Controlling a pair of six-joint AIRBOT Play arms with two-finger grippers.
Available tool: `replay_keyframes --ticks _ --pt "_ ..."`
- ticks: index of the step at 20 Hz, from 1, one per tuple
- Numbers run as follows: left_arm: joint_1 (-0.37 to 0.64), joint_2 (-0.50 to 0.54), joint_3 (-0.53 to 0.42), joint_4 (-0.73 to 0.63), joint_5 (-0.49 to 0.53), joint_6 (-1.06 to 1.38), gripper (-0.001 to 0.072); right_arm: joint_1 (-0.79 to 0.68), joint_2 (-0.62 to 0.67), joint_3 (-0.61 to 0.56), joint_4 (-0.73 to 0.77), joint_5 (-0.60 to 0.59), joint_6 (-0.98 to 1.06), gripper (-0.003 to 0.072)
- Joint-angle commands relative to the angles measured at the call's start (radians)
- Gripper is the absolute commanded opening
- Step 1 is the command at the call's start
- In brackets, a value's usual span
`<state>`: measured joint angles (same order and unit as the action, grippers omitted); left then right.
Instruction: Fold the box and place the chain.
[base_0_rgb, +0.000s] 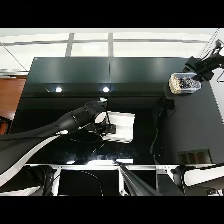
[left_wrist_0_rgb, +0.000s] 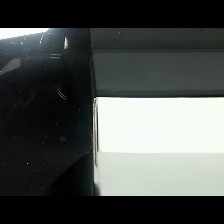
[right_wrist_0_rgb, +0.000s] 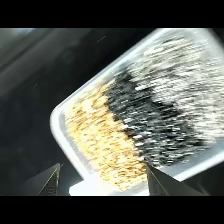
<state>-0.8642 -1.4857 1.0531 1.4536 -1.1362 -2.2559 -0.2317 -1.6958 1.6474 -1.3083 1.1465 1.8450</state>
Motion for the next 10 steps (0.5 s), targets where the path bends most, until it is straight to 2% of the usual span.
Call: replay_keyframes --ticks 1,10 --pt "0.0 0.0 0.0 0.0 0.002 0.0 0.0027 -0.003 -0.043 0.04 0.081 0.042 -0.067 0.0646" --pt "0.001 0.0 0.0 0.0 0.002 0.001 0.0027 -0.005 -0.134 0.04 0.079 0.074 0.123 0.0634"
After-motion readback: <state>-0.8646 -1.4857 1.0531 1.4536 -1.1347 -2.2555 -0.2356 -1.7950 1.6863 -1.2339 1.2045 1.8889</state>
